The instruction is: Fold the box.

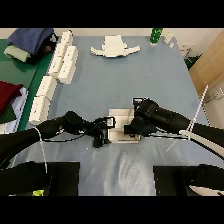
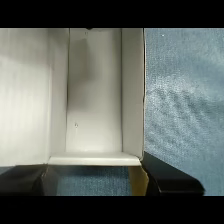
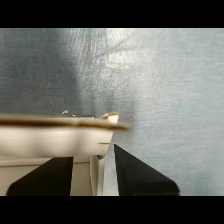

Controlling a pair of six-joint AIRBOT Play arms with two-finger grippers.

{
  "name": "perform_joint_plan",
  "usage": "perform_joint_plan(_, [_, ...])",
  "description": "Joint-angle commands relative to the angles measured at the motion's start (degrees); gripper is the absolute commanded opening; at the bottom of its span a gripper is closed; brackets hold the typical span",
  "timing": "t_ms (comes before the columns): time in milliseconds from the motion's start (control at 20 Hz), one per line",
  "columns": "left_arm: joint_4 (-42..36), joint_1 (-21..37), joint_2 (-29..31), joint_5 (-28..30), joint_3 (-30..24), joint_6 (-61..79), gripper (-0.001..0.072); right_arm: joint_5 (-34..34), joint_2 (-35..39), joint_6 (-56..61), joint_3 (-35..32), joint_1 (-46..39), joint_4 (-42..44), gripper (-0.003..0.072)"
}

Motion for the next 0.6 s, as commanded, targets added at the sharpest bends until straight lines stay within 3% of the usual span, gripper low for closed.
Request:
perform_joint_plan(0, [0.00,0.02,0.00,0.04,0.07,-0.02,0.0473,-0.44,0.04,0.13,0.07,0.02,0.04,0.0385])
perform_joint_plan(250, [0.00,0.02,0.00,0.04,0.07,-0.02,0.0473,-4.20,2.25,-0.22,2.97,0.02,1.99,0.0385])
perform_joint_plan(500, [0.00,0.02,0.00,0.04,0.07,-0.02,0.0473,-13.35,8.81,-0.22,7.78,-0.02,-3.89,0.0385])
perform_joint_plan(550, [0.00,0.02,0.00,0.02,0.07,-0.02,0.0474,-15.10,10.54,-0.22,8.13,-0.02,-4.87,0.0346])
